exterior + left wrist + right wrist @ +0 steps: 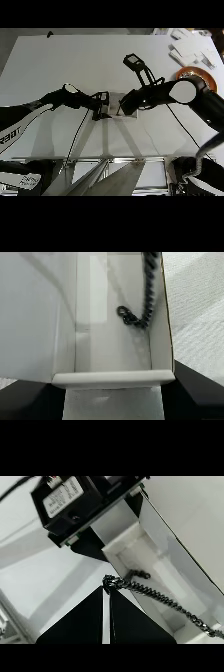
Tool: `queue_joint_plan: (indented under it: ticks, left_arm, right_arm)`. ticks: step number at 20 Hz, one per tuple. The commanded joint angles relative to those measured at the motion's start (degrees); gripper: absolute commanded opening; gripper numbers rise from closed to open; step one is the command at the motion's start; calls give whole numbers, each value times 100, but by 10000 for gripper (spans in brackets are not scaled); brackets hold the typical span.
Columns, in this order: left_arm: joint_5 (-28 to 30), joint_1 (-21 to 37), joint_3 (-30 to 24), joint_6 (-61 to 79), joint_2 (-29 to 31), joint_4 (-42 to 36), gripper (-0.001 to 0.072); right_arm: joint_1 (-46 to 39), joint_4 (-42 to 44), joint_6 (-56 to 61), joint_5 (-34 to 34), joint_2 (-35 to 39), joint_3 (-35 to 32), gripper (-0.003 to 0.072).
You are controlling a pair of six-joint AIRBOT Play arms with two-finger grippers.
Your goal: Fold the box and place the chain.
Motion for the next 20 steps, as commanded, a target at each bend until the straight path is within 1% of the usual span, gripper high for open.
queue_joint_plan:
  ticks: [1,4,7,8,10,12,14,16,18,20]
  left_arm:
    - [0,2,-2,2,2,2,88]
    - [2,2,-2,0,2,2,88]
    - [0,2,0,0,2,2,88]
    - [2,2,-2,2,2,2,88]
    - [2,2,-2,2,2,2,88]
    - [2,2,-2,2,2,2,88]
    - [0,2,-2,0,2,2,88]
    - [-2,2,-2,2,2,2,88]
    - [-2,2,-2,2,2,0,88]
    - [0,2,-2,0,2,2,88]
  right_arm:
    - [39,-146,103,-120,-116,-197,19]
    - [76,-181,101,-109,-363,-317,20]
    - [271,-326,101,-28,-793,-348,25]
    - [323,-339,98,-57,-890,-348,67]
    - [361,-382,98,-118,-938,-345,125]
    - [341,-525,101,-57,-824,-297,131]
    - [341,-872,105,269,-568,-33,132]
    - [293,-1436,122,682,-260,450,131]
    - [-22,-1926,221,986,-24,944,130]
    - [-540,-2402,516,977,109,1099,90]
